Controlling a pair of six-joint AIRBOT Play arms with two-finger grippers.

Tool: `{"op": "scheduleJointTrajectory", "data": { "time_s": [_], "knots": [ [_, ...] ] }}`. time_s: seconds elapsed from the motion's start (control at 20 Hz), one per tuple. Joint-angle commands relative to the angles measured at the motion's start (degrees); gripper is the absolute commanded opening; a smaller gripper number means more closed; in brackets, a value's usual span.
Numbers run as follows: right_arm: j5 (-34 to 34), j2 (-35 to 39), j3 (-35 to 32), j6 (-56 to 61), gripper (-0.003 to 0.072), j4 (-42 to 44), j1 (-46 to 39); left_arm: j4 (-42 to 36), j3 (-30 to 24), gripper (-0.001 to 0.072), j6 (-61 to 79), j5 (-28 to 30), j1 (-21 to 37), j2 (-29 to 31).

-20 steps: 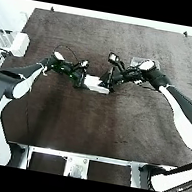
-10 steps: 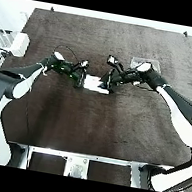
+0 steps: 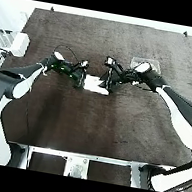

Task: Fold the box and place the chain.

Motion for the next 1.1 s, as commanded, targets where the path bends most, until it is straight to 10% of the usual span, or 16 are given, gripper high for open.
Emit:
{"op": "scheduleJointTrajectory", "data": {
  "time_s": [0.0, 1.05],
  "knots": [
    [-1.3, 3.1, -2.9, -1.4, 0.0406, 0.5, 0.1, 0.0, 0.0, 0.0232, 0.0, 0.0, 0.0, 0.0],
    [-23.0, 5.3, -12.9, -13.5, 0.0434, 9.4, 4.3, 0.0, 0.0, 0.0232, 0.0, 0.0, 0.0, 0.0]
  ]
}}
